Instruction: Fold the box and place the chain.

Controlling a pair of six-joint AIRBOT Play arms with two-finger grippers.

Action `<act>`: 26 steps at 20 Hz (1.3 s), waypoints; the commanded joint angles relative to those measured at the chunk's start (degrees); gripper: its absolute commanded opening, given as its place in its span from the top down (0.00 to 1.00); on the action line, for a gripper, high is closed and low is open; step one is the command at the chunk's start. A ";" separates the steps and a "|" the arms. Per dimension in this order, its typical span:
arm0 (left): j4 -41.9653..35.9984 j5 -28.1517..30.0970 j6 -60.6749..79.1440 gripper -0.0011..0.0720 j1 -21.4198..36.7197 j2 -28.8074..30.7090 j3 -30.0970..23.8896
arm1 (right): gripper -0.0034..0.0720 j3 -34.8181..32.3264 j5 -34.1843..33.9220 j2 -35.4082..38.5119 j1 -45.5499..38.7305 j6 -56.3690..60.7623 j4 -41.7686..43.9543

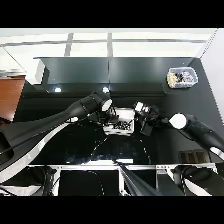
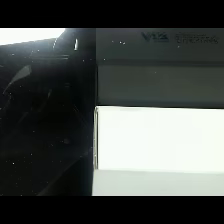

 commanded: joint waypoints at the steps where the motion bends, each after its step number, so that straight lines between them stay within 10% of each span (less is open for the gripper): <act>1: 0.02 0.00 0.02 0.94 0.00 -0.02 0.04 | 0.94 4.72 14.95 8.63 -0.92 28.00 -13.88; 3: 0.02 0.07 0.02 0.94 0.00 -0.02 0.04 | 0.94 8.17 21.79 12.76 -1.18 33.57 -7.78; 8: 0.00 0.04 0.02 0.94 0.00 -0.02 0.04 | 0.94 7.98 11.34 13.25 0.44 33.38 18.27; 17: 0.02 0.04 0.02 0.94 0.00 -0.02 0.04 | 0.93 6.75 9.22 11.06 1.49 33.66 18.25; 19: 0.04 0.07 0.02 0.94 0.02 -0.02 0.04 | 0.49 6.69 9.18 10.78 1.49 33.73 18.12; 20: 0.04 0.07 0.02 0.94 0.02 -0.02 0.04 | 0.44 6.69 8.74 10.78 1.42 33.64 17.53; 26: 0.04 -0.13 0.02 0.94 0.00 -0.17 0.02 | 0.47 6.69 0.98 10.78 1.29 33.33 12.52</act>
